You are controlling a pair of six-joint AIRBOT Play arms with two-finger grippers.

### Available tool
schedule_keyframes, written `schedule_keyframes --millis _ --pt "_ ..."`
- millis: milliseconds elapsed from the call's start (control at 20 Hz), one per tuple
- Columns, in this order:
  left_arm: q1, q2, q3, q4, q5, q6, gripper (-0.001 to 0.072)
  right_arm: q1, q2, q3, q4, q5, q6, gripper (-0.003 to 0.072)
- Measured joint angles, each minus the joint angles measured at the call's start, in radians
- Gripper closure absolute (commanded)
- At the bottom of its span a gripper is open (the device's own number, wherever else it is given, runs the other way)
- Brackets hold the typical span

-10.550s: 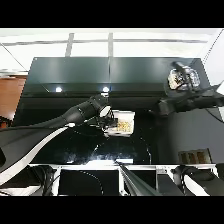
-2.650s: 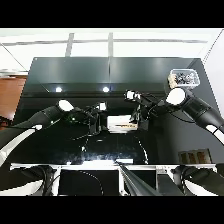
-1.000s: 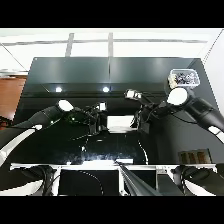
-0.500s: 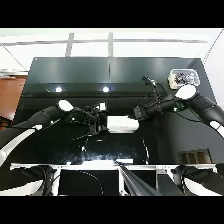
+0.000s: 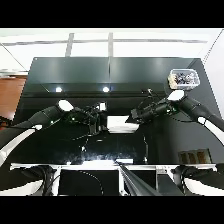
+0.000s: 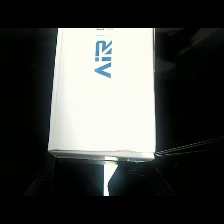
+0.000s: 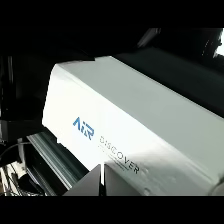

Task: Fold the box and place the chain.

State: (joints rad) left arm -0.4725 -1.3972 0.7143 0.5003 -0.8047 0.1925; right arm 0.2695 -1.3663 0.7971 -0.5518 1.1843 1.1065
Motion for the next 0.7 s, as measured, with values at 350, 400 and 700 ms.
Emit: schedule_keyframes --millis 350,400,700 --pt "0.0 0.0 0.0 0.0 0.0 0.0 0.0198 0.003 -0.035 -0.008 -0.013 -0.022 -0.003 0.0642" --pt "0.0 0.0 0.0 0.0 0.0 0.0 0.0198 0.003 -0.037 -0.008 -0.013 -0.023 -0.003 0.0642" --pt "0.004 0.013 0.0 0.013 -0.007 -0.006 0.0132 -0.053 0.035 0.053 -0.039 0.043 -0.013 0.0642"
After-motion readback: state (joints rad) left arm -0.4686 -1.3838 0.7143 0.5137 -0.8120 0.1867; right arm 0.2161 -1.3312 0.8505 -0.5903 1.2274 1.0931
